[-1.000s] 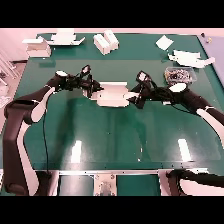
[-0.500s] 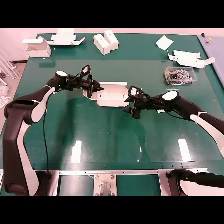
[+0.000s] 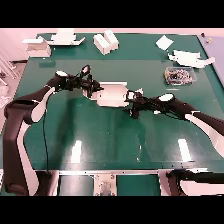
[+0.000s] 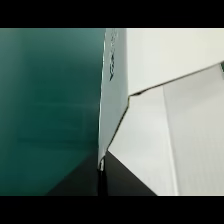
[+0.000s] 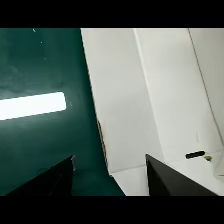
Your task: Fold the box and place the chain.
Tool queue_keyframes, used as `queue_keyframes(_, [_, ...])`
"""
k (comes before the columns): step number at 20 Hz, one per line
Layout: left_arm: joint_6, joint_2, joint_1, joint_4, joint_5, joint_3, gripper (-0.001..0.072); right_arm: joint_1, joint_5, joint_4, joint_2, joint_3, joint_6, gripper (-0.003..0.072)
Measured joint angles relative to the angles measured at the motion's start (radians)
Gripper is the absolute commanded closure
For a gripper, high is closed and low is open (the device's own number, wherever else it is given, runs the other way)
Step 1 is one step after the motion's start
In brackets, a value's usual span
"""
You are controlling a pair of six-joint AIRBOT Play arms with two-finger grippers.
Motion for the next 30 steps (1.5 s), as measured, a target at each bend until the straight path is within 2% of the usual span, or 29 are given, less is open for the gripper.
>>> queue_keyframes(14, [0.000, 0.000, 0.000, 0.000, 0.000, 0.000, 0.0689, 0.000, -0.053, 0.135, -0.010, 0.037, -0.125, 0.0163])
queue_keyframes(22, [0.000, 0.000, 0.000, 0.000, 0.000, 0.000, 0.0690, 0.000, 0.013, 0.139, -0.006, 0.025, -0.092, 0.0163])
queue_keyframes(30, [0.000, 0.000, 0.000, 0.000, 0.000, 0.000, 0.0689, 0.000, 0.033, 0.058, -0.005, 0.005, -0.043, 0.0163])
